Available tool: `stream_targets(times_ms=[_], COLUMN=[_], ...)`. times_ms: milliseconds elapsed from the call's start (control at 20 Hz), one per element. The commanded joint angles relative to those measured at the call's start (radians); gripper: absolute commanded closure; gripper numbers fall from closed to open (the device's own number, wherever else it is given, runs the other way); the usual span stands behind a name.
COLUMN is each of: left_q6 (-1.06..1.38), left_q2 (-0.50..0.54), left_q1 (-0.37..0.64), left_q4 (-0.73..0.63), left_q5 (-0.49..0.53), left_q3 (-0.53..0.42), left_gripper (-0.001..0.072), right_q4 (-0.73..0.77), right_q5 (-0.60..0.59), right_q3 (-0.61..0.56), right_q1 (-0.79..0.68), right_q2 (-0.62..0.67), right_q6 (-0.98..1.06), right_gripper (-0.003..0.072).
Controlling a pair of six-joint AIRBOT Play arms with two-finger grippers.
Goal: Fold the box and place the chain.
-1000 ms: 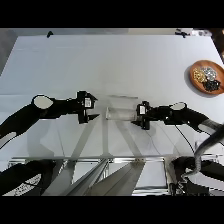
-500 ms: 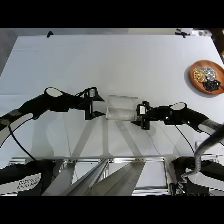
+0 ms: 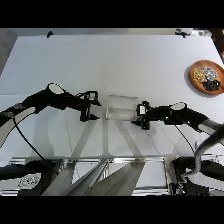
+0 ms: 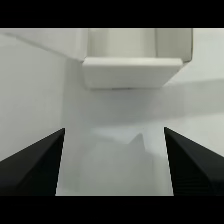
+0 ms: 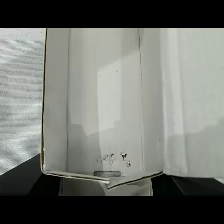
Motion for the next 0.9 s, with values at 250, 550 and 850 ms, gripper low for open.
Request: stream_targets(times_ms=[250, 550, 850], left_q6=[0.016, 0.014, -0.005], left_q2=[-0.039, -0.040, -0.040], left_q1=[-0.052, -0.089, -0.096], left_q4=[-0.053, -0.075, -0.074], left_q5=[0.024, 0.027, 0.024], left_q3=[0.027, 0.031, 0.031], left_gripper=[0.0006, 0.0006, 0.0007], right_q4=[0.000, 0.000, 0.000], right_q5=[0.000, 0.000, 0.000], right_q3=[0.000, 0.000, 0.000], right_q1=[0.001, 0.001, 0.001], right_q2=[0.000, 0.000, 0.000], right_q6=[0.000, 0.000, 0.000], right_gripper=[0.0265, 0.0265, 0.0265])
